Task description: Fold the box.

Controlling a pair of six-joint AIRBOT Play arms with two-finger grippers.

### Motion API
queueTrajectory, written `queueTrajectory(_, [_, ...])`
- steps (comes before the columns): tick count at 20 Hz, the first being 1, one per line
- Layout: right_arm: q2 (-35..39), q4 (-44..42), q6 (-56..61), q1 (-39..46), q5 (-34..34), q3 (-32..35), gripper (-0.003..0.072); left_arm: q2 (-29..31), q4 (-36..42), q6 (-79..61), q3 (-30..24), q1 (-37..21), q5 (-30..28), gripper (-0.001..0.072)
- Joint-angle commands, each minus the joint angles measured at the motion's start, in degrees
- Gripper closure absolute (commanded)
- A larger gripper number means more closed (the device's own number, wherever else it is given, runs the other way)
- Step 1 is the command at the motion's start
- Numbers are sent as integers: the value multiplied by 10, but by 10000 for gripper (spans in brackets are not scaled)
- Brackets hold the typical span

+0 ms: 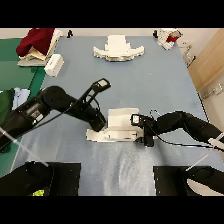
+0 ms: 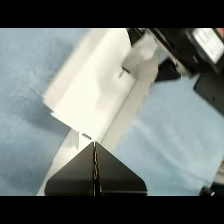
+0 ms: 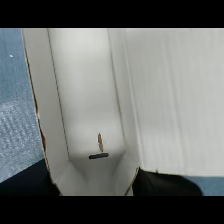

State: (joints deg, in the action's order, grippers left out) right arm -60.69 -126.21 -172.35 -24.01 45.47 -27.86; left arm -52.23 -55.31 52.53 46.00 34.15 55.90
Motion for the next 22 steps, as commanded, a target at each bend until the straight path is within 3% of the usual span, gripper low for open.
queueTrajectory(1, [0, 0, 0, 0, 0, -1, 119, 74, -55, -86, -63, 31, -22, 695])
queueTrajectory(2, [0, 0, 0, 0, 0, -1, 119, 82, -36, -170, -86, 17, -21, 693])
queueTrajectory(3, [0, 0, 0, 0, 0, -1, 118, 85, -3, -251, -108, 0, -22, 579])
queueTrajectory(4, [0, 0, 0, 0, 0, -1, 119, 85, 28, -316, -127, -18, -25, 153])
queueTrajectory(5, [0, 0, 0, 0, 0, -1, 118, 83, 49, -357, -144, -29, -37, 57])
queueTrajectory(9, [0, 0, 0, 0, 0, -1, 119, 47, 91, -449, -176, -33, -91, 56])
queueTrajectory(16, [0, 0, 0, 0, 0, -1, 118, -75, 186, -536, -172, -23, -154, 64])
queueTrajectory(18, [0, 0, 0, 0, 0, -1, 118, -94, 188, -541, -169, -16, -168, 328])
queueTrajectory(21, [0, 0, 0, 0, 0, -1, 119, -99, 197, -560, -169, -2, -170, 383])
queueTrajectory(22, [0, 0, 0, 0, 0, -1, 119, -99, 197, -567, -170, 2, -169, 589])
